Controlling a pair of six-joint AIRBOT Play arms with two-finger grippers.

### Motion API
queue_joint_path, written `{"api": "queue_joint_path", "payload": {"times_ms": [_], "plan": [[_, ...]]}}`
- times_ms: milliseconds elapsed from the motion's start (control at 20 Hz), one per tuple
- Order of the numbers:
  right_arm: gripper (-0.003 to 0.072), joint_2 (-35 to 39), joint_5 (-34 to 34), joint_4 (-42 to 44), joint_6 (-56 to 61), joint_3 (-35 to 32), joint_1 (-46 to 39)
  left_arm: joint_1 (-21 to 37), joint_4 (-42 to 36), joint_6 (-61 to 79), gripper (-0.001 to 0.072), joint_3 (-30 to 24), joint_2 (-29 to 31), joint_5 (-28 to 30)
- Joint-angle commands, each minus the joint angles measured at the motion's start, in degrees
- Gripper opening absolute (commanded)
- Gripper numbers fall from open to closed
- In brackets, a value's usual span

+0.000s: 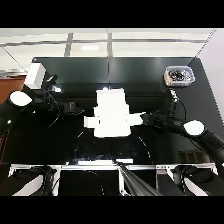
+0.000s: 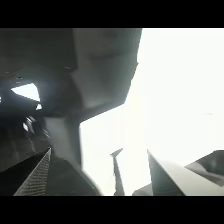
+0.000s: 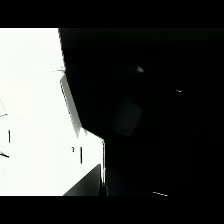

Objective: Fold the box and place the chain.

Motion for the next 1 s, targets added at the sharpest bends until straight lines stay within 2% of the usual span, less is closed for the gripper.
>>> {"api": "queue_joint_path", "payload": {"times_ms": [0,200,300,400,500,550,600,650,800,900,950], "plan": [[0.0014,0.00,-0.61,0.28,-0.09,-0.28,0.94,-0.07,-4.59,4.09,0.0712,5.57,-8.81,-6.36],[0.0015,0.00,-0.72,0.28,-0.09,-0.28,0.94,-0.09,-16.11,13.20,0.0712,12.66,-19.85,-10.25],[0.0015,0.00,-0.72,0.28,-0.09,-0.28,0.94,-0.15,-18.64,14.78,0.0712,16.39,-25.59,-12.66],[0.0015,0.00,-0.70,0.28,-0.09,-0.28,0.94,-0.87,-18.73,16.24,0.0712,19.65,-30.36,-14.93],[0.0015,0.00,-0.70,0.28,-0.09,-0.28,0.94,-1.70,-19.19,19.80,0.0711,22.27,-34.18,-20.15],[0.0015,0.00,-0.74,0.28,-0.09,-0.28,0.94,-1.99,-20.11,22.60,0.0696,23.56,-35.91,-23.69],[0.0015,0.00,-0.74,0.31,-0.07,-0.28,0.96,-2.62,-20.04,26.29,0.0647,24.94,-37.44,-27.39],[0.0015,0.00,-0.61,0.28,-0.09,-0.28,0.96,-3.76,-18.75,27.82,0.0619,26.27,-38.51,-29.14],[0.0015,0.00,-0.70,0.11,-0.09,-0.28,0.96,-5.66,-14.05,28.20,0.0619,31.30,-41.59,-31.26],[0.0015,0.00,-0.68,0.13,-0.07,-0.28,0.96,-6.08,-13.73,29.44,0.0612,34.73,-44.22,-35.45],[0.0015,0.00,-0.68,0.13,-0.09,-0.28,0.96,-6.27,-13.68,29.42,0.0554,36.52,-45.70,-38.16]]}}
